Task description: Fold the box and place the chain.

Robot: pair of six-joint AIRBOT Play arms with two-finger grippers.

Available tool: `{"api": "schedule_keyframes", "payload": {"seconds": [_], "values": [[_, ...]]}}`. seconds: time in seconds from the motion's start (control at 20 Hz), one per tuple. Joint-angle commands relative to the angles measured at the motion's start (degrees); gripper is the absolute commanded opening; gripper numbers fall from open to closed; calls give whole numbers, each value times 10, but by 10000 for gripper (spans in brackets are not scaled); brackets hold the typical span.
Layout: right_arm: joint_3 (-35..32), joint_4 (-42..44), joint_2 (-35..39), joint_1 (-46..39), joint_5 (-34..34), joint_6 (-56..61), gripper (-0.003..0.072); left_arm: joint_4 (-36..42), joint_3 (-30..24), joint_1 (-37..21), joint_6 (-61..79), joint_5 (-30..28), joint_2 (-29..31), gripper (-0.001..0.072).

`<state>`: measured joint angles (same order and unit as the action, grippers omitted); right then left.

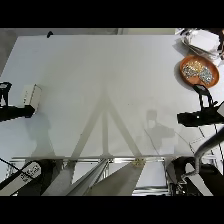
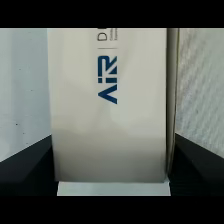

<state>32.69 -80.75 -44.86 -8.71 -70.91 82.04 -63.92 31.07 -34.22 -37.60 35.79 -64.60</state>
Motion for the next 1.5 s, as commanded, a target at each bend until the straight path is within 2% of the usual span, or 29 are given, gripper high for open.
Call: {"api": "schedule_keyframes", "payload": {"seconds": [0.0,0.05,0.1,0.2,0.4,0.55,0.75,1.1,1.35,1.45], "values": [[0,4,0,0,0,-1,41,-3,0,0,-1,-15,41,693],[0,4,0,0,0,-1,93,-2,0,0,-1,-24,59,697],[0,4,0,0,0,-1,112,-2,0,0,-1,-31,78,697],[0,4,0,0,2,0,113,2,0,12,-1,-47,114,697],[0,4,0,0,-1,1,113,-23,0,98,2,-74,153,696],[0,4,0,0,-19,2,112,-33,0,136,-5,-81,150,693],[0,4,0,0,-19,2,112,-27,0,141,-34,-103,150,692],[0,4,0,0,-19,2,112,-120,0,141,-120,-97,149,690],[0,4,0,0,-19,2,112,-131,6,131,-153,-101,95,690],[0,4,0,0,-19,2,112,-131,27,116,-169,-84,63,693]]}}
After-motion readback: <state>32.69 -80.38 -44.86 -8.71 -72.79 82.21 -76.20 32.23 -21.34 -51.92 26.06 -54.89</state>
